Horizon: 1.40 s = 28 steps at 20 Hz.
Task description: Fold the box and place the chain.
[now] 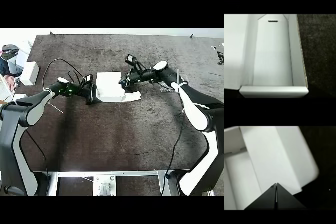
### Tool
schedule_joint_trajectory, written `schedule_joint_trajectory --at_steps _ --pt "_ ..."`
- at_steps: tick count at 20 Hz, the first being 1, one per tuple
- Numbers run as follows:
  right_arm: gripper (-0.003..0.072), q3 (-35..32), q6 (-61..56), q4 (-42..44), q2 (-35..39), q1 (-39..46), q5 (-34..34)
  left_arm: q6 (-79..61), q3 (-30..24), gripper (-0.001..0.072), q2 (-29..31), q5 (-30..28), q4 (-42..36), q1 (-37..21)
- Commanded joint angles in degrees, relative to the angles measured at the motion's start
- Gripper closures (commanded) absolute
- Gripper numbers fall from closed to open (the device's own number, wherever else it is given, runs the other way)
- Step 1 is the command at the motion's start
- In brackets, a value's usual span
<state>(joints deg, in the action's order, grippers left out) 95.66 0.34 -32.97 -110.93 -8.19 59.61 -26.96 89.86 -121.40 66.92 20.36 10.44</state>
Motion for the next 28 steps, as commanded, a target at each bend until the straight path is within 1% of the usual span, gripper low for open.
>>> schedule_joint_trajectory --at_steps 1,2,3,4,5,6,10,12,17,18,19,20,21,22,26,28 --pt "0.0676 0.0 -4.5 -3.5 5.2 1.3 6.5 0.0 0.0 0.0480 0.0 0.0 0.0 0.0" --pt "0.0676 0.0 -5.9 -7.2 6.6 1.7 8.6 0.0 0.0 0.0480 0.0 0.0 0.0 0.0" --pt "0.0623 0.0 -6.9 -11.9 7.5 1.9 10.4 0.1 0.0 0.0480 0.0 0.0 0.0 0.0" --pt "0.0378 0.0 -7.1 -15.8 7.7 1.9 11.4 0.1 0.0 0.0480 0.0 0.0 0.0 0.0" --pt "0.0055 -0.1 -7.0 -18.3 7.5 1.8 11.5 0.0 0.0 0.0480 0.0 0.0 0.0 0.0" --pt "-0.0029 -1.0 -6.0 -19.6 7.4 1.7 10.7 0.0 0.0 0.0480 0.0 0.0 0.0 0.0" --pt "-0.0028 -6.6 5.7 -20.0 7.3 0.5 2.3 0.0 0.0 0.0480 0.0 -0.1 0.0 0.0" --pt "-0.0027 -8.5 10.1 -19.9 7.2 -0.4 0.0 0.1 0.0 0.0480 0.0 0.0 0.0 0.0" --pt "-0.0024 -8.9 10.6 -19.3 5.1 -2.6 -3.3 0.1 0.0 0.0480 0.0 -0.1 0.0 0.0" --pt "0.0083 -8.9 10.6 -19.1 4.7 -2.7 -3.0 0.0 0.0 0.0480 0.0 0.0 0.0 0.0" --pt "0.0152 -8.9 10.4 -19.1 4.4 -2.8 -2.9 0.0 0.0 0.0480 0.0 -0.1 0.0 0.0" --pt "0.0151 -8.9 10.4 -19.1 4.1 -2.8 -3.0 0.1 0.0 0.0480 0.0 0.0 0.0 0.0" --pt "0.0214 -8.9 10.4 -19.1 4.0 -2.8 -3.1 0.1 0.0 0.0480 0.0 0.0 0.0 0.0" --pt "0.0333 -8.9 10.4 -18.8 4.0 -2.8 -3.1 0.1 0.0 0.0480 0.0 -0.1 0.0 0.0" --pt "0.0340 -8.9 10.4 -13.8 4.0 -2.8 -3.1 0.1 0.0 0.0480 0.0 -0.1 0.0 0.0" --pt "0.0341 -8.9 10.4 -12.6 4.0 -2.9 -2.1 0.0 0.0 0.0480 0.0 0.0 0.0 0.0"
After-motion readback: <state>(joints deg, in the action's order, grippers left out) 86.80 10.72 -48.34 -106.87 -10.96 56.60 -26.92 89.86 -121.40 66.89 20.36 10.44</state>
